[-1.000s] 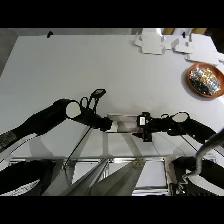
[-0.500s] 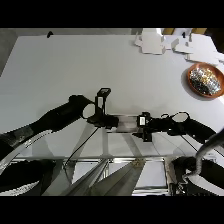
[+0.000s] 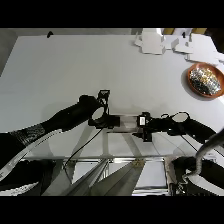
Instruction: Fold the box and place the chain.
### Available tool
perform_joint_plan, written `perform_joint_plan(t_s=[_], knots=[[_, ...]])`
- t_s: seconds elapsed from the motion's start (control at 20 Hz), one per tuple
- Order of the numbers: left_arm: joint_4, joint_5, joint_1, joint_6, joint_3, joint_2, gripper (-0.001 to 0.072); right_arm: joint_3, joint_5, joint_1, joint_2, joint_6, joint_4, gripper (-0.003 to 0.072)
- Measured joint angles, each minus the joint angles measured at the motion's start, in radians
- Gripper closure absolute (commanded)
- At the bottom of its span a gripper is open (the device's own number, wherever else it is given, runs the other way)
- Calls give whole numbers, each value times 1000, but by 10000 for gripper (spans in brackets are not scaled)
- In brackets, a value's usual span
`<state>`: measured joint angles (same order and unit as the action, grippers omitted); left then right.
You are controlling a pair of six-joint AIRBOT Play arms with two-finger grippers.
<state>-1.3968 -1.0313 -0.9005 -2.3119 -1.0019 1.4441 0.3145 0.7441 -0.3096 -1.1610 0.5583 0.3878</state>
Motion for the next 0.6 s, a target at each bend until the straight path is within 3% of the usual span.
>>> perform_joint_plan(t_s=[0.4, 0.5, 0.55, 0.6], knots=[[-48, -49, -33, -23, -67, 69, 444, 0, 0, 0, 0, 0, 0, 276], [-57, -61, -40, -15, -76, 84, 523, 0, 0, 0, 0, 0, 0, 276], [-61, -64, -42, -10, -79, 89, 524, 0, 0, 0, 0, 0, 0, 276], [-65, -70, -44, -10, -82, 93, 583, 0, 0, 0, 0, 0, 0, 276]])
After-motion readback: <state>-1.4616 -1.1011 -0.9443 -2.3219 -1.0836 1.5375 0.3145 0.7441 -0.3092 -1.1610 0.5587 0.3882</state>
